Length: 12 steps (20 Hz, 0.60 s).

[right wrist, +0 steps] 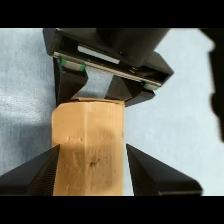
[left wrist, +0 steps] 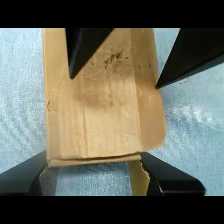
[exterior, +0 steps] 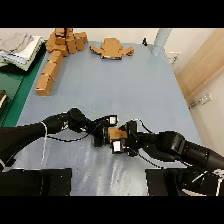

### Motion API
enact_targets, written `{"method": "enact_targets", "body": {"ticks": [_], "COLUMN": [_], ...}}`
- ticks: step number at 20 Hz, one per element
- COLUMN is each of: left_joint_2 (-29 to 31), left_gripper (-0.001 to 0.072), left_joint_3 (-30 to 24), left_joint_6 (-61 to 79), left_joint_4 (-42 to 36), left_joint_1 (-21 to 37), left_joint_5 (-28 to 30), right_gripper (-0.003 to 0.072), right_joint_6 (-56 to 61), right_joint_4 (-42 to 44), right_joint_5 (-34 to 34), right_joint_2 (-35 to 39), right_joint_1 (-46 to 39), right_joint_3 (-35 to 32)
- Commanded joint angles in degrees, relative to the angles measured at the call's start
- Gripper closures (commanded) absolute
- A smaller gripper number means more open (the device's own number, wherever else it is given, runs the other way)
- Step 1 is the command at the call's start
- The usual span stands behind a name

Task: Fold the box.

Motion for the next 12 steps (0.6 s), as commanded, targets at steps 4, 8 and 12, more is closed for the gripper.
{"method": "enact_targets", "body": {"ticks": [4, 8, 12], "left_joint_2": [0.0, 0.0, 0.0], "left_gripper": [0.0111, 0.0111, 0.0111], "left_joint_3": [0.0, 0.0, 0.0], "left_joint_6": [0.0, 0.0, 0.0], "left_joint_4": [0.0, 0.0, 0.0], "left_joint_1": [0.0, 0.0, 0.0], "left_joint_5": [0.0, 0.0, 0.0], "right_gripper": [0.0041, 0.0106, 0.0270], "right_joint_6": [-3.2, -3.2, -3.2], "right_joint_4": [0.7, 0.3, -1.4], "right_joint_5": [4.0, 4.7, 4.6], "right_joint_2": [-3.7, -4.7, -4.7], "right_joint_1": [0.1, 0.1, 0.1], "right_joint_3": [0.0, 0.0, 0.0]}}
